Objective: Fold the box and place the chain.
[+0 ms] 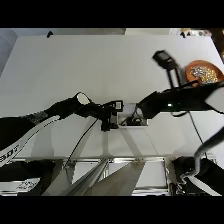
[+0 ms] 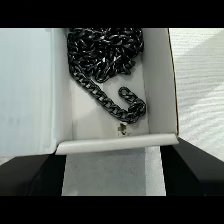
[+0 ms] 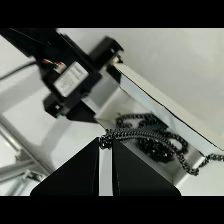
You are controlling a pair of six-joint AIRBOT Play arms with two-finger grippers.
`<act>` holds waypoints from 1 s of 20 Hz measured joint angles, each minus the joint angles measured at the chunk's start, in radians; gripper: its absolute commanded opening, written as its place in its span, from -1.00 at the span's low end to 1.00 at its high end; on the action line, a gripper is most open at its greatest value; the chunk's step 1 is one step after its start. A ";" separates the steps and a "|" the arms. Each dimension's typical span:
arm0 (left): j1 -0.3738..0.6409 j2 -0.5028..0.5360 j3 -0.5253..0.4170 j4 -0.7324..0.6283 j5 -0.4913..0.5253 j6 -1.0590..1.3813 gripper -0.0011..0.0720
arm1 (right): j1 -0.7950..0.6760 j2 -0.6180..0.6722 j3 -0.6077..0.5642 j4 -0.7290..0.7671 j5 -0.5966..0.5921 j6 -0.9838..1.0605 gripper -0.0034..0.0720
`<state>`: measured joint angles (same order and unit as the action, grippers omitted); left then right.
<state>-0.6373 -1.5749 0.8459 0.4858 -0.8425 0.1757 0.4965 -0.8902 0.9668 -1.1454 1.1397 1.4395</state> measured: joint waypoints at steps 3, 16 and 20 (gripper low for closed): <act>0.000 0.000 0.000 0.000 0.000 0.000 -0.39 | 0.019 -0.092 -0.021 -0.016 -0.008 -0.002 -0.87; 0.000 0.000 0.000 0.000 0.000 0.000 -0.39 | 0.017 -0.174 -0.024 -0.057 0.035 -0.008 -0.26; 0.000 0.000 0.000 0.000 0.000 0.000 -0.39 | -0.088 -0.087 0.001 -0.130 0.079 -0.003 -0.29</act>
<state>-0.6373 -1.5749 0.8459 0.4858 -0.8425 0.1753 0.4084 -0.9771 0.9676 -1.2751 1.2186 1.4364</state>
